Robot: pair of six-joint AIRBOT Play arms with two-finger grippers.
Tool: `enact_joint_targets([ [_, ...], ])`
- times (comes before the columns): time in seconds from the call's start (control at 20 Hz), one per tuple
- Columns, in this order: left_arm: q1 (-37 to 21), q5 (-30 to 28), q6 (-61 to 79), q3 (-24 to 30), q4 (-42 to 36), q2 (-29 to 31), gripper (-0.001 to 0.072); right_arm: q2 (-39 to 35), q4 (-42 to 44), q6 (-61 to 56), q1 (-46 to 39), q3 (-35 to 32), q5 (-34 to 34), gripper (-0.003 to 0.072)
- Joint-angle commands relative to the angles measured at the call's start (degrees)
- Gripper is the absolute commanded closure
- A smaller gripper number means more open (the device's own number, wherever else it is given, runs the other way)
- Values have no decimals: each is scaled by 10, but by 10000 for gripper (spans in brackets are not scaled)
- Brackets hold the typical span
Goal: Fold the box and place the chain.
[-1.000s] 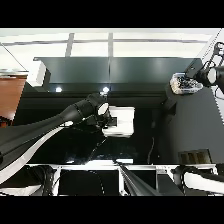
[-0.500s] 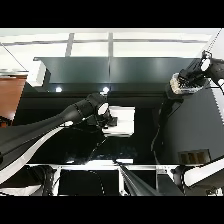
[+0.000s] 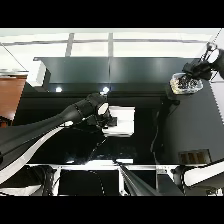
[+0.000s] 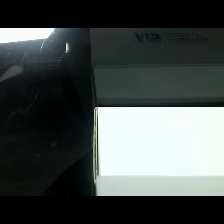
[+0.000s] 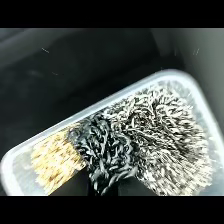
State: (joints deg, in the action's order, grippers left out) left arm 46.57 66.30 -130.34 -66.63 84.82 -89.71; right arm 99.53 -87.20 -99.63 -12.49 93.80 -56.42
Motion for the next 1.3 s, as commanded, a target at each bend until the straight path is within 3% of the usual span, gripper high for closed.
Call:
enact_joint_targets([
  [0.0, 0, 2, 0, 0, 0, 0, 682, -82, 1, 52, 0, 21, -5, 672],
  [0.2, 0, -1, 0, 0, 0, 0, 682, -196, 5, 83, 0, 21, -6, 672],
  [0.55, 0, -2, 0, 0, 0, 0, 682, -358, 93, 136, 0, 21, -28, 673],
  [0.75, 0, -2, 0, 0, 0, 0, 683, -408, 214, 199, 0, 20, -172, 672],
  [0.9, 0, -2, 0, 0, 0, 0, 683, -417, 245, 226, 19, 11, -283, 672],
  [1.0, 0, -2, 0, 0, 0, 0, 683, -427, 260, 236, 52, -18, -343, 672],
  [1.25, 0, -2, 0, 0, 0, 0, 682, -463, 354, 263, 149, -173, -350, 672],
])
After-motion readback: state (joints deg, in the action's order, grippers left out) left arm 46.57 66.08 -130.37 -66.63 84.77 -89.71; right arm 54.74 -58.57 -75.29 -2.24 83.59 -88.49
